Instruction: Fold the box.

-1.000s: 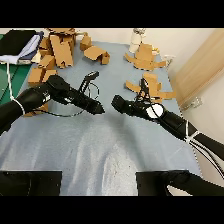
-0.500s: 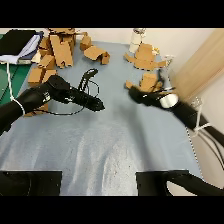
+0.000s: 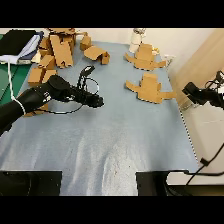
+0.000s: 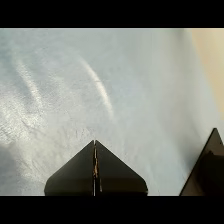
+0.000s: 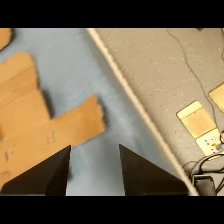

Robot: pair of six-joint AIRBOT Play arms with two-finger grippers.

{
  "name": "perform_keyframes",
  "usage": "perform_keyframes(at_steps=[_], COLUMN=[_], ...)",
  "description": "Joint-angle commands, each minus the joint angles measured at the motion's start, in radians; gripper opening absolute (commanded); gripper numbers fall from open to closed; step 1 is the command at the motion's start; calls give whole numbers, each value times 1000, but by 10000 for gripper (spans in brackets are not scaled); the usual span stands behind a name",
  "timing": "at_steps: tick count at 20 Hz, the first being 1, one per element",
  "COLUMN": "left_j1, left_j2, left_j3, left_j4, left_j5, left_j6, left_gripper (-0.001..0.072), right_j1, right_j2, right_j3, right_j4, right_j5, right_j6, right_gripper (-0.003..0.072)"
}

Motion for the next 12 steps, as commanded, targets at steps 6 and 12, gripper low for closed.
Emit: perform_keyframes(at_steps=[6, 12], left_j1=[1, 1], left_j2=[-3, -21], left_j3=[0, 0], left_j4=[1, 1], left_j5=[76, 75], left_j6=[-47, -65], left_gripper=[13, 13], right_j1=[-39, 56], right_j2=[-350, -424], right_j3=[278, 290], right_j4=[186, 284], right_j5=[155, 188], right_j6=[-239, -308], right_gripper=[474, 474])
